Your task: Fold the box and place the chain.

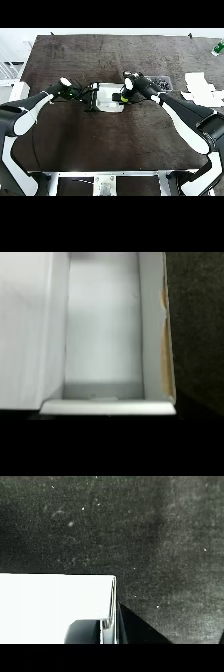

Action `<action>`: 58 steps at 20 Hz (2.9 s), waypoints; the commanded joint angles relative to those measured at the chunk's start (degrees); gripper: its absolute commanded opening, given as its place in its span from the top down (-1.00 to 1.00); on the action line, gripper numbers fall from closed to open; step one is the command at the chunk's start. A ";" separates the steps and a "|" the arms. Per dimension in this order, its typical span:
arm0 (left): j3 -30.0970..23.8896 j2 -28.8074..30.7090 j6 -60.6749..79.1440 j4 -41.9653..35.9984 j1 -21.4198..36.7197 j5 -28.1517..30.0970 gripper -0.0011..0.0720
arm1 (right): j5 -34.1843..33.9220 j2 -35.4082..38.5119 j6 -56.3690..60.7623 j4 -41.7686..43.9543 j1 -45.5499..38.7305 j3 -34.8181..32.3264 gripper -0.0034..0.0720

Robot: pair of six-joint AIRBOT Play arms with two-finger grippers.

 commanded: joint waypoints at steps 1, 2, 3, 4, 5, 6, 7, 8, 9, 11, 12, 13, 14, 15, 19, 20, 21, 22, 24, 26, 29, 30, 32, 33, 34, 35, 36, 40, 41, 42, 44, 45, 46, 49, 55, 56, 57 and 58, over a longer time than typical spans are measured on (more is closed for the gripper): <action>0.04 -0.02 -0.26 0.04 0.07 0.35 -0.47 | 2.43 -1.55 0.13 0.13 -0.04 2.51 0.79; 0.04 -0.02 -0.26 0.04 0.07 0.35 -0.47 | 3.19 -2.34 0.13 0.15 0.02 4.02 0.81; 0.04 -0.02 -0.26 0.07 0.07 0.35 -0.47 | 4.11 -3.08 0.11 0.11 0.20 5.35 0.87; 0.04 -0.02 -0.26 0.07 0.07 0.35 -0.47 | 5.03 -3.63 0.07 0.09 0.20 6.27 0.87; 0.04 0.00 -0.26 0.04 0.07 0.35 -0.47 | 5.53 -3.87 0.07 0.07 0.20 6.60 0.87; 0.04 -0.02 -0.26 0.04 0.07 0.35 -0.47 | 5.73 -3.89 0.07 0.07 0.17 6.60 0.87; 0.04 -0.02 -0.24 0.07 0.07 0.35 -0.47 | 5.68 -3.89 0.09 0.00 0.17 6.62 0.87; 0.04 -0.02 -0.26 0.04 0.07 0.35 -0.47 | 5.68 -3.89 0.07 -0.20 0.17 6.67 0.78; 0.04 -0.02 -0.26 0.07 0.07 0.35 -0.47 | 5.68 -3.89 0.07 -0.37 0.17 6.71 0.16; 0.04 -0.02 -0.26 0.07 0.07 0.35 -0.47 | 6.14 -3.87 -0.72 -0.35 0.17 6.99 -0.14; 0.04 -0.02 -0.26 0.07 0.07 0.35 -0.47 | 6.19 -3.65 -1.62 -0.33 0.17 7.04 -0.22; 0.04 -0.02 -0.26 0.07 0.07 0.35 -0.47 | 6.16 -3.28 -2.08 -0.33 0.17 7.08 -0.30; 0.04 -0.02 -0.26 0.07 0.07 0.35 -0.47 | 6.16 -2.73 -2.14 -0.33 0.17 7.08 -0.30; 0.04 -0.02 -0.28 0.07 0.07 0.35 -0.47 | 6.16 -1.99 -3.13 -0.35 0.17 7.06 -0.30; 0.04 -0.02 -0.26 0.07 0.07 0.37 -0.47 | 6.25 2.56 -8.57 -0.44 0.17 7.06 -0.30; 0.04 -0.02 -0.26 0.07 0.07 0.37 -0.47 | 6.25 4.15 -10.32 -1.01 0.13 7.02 -0.30; 0.04 -0.02 -0.26 0.07 0.07 0.37 -0.47 | 6.23 6.12 -12.24 -1.84 0.13 7.02 -0.29; 0.04 -0.02 -0.26 0.07 0.07 0.37 -0.47 | 6.21 8.31 -14.10 -2.84 0.13 7.02 -0.29; 0.04 -0.02 -0.26 0.07 0.07 0.37 -0.47 | 6.08 12.63 -16.11 -7.10 0.07 6.99 -0.29; 0.04 -0.02 -0.26 0.07 0.07 0.37 -0.47 | 5.44 16.26 -16.94 -13.18 -1.09 6.64 -0.29; 0.04 -0.02 -0.26 0.09 0.07 0.37 -0.47 | 2.80 18.67 -17.07 -16.20 -6.86 5.29 -0.29; 0.04 -0.02 -0.26 0.09 0.07 0.37 -0.47 | 0.76 18.73 -17.07 -16.20 -9.16 4.48 -0.29; 0.04 -0.02 -0.26 0.09 0.07 0.37 -0.47 | -6.67 18.88 -17.03 -15.50 -12.92 1.05 -0.30; 0.04 -0.02 -0.26 0.09 0.07 0.37 -0.47 | -9.31 19.12 -17.03 -15.34 -13.77 -1.27 -0.30; 0.04 -0.02 -0.26 0.09 0.07 0.37 -0.47 | -11.17 19.52 -17.03 -15.32 -14.27 -4.13 -0.30; 0.04 -0.02 -0.26 0.09 0.07 0.37 -0.47 | -13.27 19.80 -17.03 -15.34 -14.43 -6.91 -0.30; 0.04 -0.02 -0.26 0.09 0.07 0.37 -0.47 | -16.85 19.91 -17.00 -15.30 -14.62 -9.94 -0.30; 0.04 -0.02 -0.31 0.09 0.07 0.37 -0.47 | -28.70 19.78 -13.92 -11.82 -19.06 -17.59 -0.29; 0.04 -0.02 -0.28 0.07 0.07 0.39 -0.47 | -29.05 19.61 -14.27 -10.60 -20.72 -18.25 -0.29; 0.04 -0.02 -0.31 0.09 0.07 0.37 -0.47 | -29.11 19.17 -17.70 -7.82 -22.32 -18.45 -0.24; 0.04 -0.02 -0.31 0.09 0.07 0.39 -0.47 | -29.14 18.18 -27.32 1.79 -25.03 -18.43 -0.24; 0.04 -0.02 -0.28 0.09 0.07 0.39 -0.47 | -29.11 17.55 -31.32 5.95 -25.99 -18.40 -0.23; 0.04 -0.02 -0.28 0.09 0.07 0.39 -0.47 | -29.11 16.74 -34.60 9.49 -26.82 -18.40 -0.17; 0.04 -0.02 -0.31 0.09 0.07 0.39 -0.47 | -29.14 14.19 -41.13 15.54 -27.80 -18.32 -0.07; 0.04 -0.02 -0.31 0.07 0.07 0.39 -0.47 | -28.68 9.20 -44.04 17.77 -27.78 -15.96 -0.02; 0.04 -0.02 -0.31 0.07 0.07 0.39 -0.47 | -27.82 8.57 -44.04 17.75 -27.78 -15.37 -0.02; 0.04 -0.02 -0.31 0.09 0.07 0.39 -0.47 | -26.51 7.82 -44.04 17.75 -27.74 -14.69 0.10; 0.04 -0.02 -0.31 0.07 0.07 0.39 -0.47 | -25.31 7.13 -44.06 17.73 -27.76 -14.16 0.29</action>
